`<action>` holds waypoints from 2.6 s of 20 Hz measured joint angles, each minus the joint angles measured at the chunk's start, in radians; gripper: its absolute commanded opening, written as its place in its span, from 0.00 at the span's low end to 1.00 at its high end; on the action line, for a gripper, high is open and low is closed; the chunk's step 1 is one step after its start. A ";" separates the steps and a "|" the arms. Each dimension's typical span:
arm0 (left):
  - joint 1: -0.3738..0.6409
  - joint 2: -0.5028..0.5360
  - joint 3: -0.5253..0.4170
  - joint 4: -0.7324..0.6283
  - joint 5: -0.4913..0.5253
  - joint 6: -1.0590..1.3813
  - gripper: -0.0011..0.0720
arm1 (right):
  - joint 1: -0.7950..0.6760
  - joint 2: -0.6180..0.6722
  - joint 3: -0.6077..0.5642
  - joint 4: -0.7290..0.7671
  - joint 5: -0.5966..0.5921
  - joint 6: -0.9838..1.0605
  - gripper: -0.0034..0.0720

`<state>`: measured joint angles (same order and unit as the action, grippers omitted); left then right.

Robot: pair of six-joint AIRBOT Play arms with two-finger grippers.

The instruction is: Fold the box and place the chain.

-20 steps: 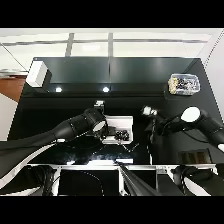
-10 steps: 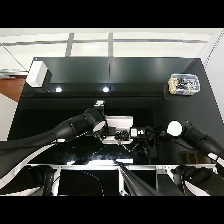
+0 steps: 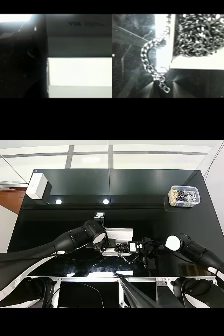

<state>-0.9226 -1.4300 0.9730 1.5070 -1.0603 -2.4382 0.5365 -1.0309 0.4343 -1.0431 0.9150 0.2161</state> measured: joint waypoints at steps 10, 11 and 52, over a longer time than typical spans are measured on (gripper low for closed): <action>0.000 0.000 0.000 0.003 0.000 0.000 0.06 | 0.000 0.000 0.000 -0.006 0.010 0.003 0.22; 0.000 0.000 0.000 0.003 0.000 0.000 0.06 | 0.000 0.000 0.000 -0.006 0.011 0.002 0.22; 0.000 0.000 0.000 0.003 0.000 0.000 0.06 | -0.082 0.130 0.162 -0.073 0.159 0.232 0.10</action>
<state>-0.9226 -1.4300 0.9730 1.5101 -1.0599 -2.4382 0.4541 -0.9005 0.5964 -1.1160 1.0737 0.4477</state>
